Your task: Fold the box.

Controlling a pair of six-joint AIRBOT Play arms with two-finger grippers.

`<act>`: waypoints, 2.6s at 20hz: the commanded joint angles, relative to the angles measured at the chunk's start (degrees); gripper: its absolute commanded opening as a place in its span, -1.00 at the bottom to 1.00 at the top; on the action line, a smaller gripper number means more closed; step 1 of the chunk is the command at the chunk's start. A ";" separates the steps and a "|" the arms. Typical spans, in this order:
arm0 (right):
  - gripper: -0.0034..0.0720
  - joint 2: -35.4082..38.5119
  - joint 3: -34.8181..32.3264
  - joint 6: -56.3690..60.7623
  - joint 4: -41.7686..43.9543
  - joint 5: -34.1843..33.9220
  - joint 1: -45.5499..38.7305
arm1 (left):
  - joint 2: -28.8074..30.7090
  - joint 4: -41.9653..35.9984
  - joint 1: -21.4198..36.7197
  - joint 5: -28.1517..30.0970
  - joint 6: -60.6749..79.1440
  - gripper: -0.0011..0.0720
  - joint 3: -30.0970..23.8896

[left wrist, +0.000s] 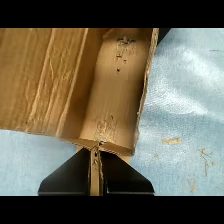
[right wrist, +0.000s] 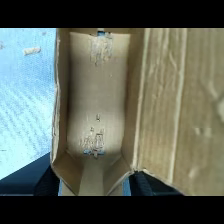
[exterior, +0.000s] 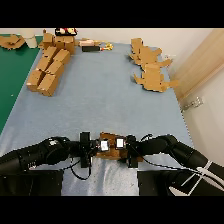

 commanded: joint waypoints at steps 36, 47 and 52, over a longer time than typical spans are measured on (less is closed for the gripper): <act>0.51 0.02 0.02 0.00 0.00 -0.09 0.00 | -1.70 -3.13 -2.23 2.32 -0.42 0.80 0.31; 0.51 0.02 0.02 0.00 0.00 -0.11 0.00 | 0.79 3.28 -1.14 -12.04 -2.99 -0.94 2.25; 0.51 0.02 0.02 0.00 0.00 -0.11 0.00 | 14.73 29.18 -1.05 -31.41 -59.47 -0.95 7.19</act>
